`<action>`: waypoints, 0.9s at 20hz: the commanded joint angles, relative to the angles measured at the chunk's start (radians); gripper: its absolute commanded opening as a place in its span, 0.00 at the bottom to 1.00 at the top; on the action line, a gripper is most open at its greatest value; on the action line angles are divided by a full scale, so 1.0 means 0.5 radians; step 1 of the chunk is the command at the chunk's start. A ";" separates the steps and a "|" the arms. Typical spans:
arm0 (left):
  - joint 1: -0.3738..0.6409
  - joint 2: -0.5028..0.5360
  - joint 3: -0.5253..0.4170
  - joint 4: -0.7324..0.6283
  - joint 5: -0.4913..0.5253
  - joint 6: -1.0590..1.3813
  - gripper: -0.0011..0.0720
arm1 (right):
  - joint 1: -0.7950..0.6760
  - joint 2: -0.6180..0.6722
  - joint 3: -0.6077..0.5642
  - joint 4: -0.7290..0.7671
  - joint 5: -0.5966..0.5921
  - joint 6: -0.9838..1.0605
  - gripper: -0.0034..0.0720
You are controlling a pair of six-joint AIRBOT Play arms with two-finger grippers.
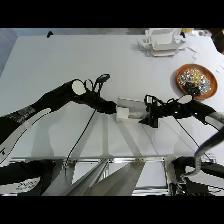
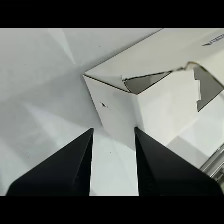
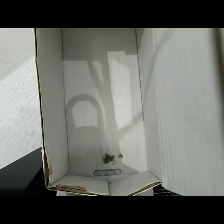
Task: Fold the box and place the chain.
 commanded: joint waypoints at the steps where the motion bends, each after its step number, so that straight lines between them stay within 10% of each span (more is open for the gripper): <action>1: 0.031 0.014 0.002 0.012 -0.004 -0.052 0.42 | 0.001 -0.001 0.001 0.001 0.000 -0.001 0.59; 5: 0.047 0.060 0.002 0.015 -0.014 -0.053 0.59 | 0.001 0.000 0.001 0.001 0.001 -0.001 0.59; 18: -0.263 -0.081 0.222 0.347 0.043 -0.602 0.59 | 0.001 0.000 0.001 0.001 0.000 -0.001 0.59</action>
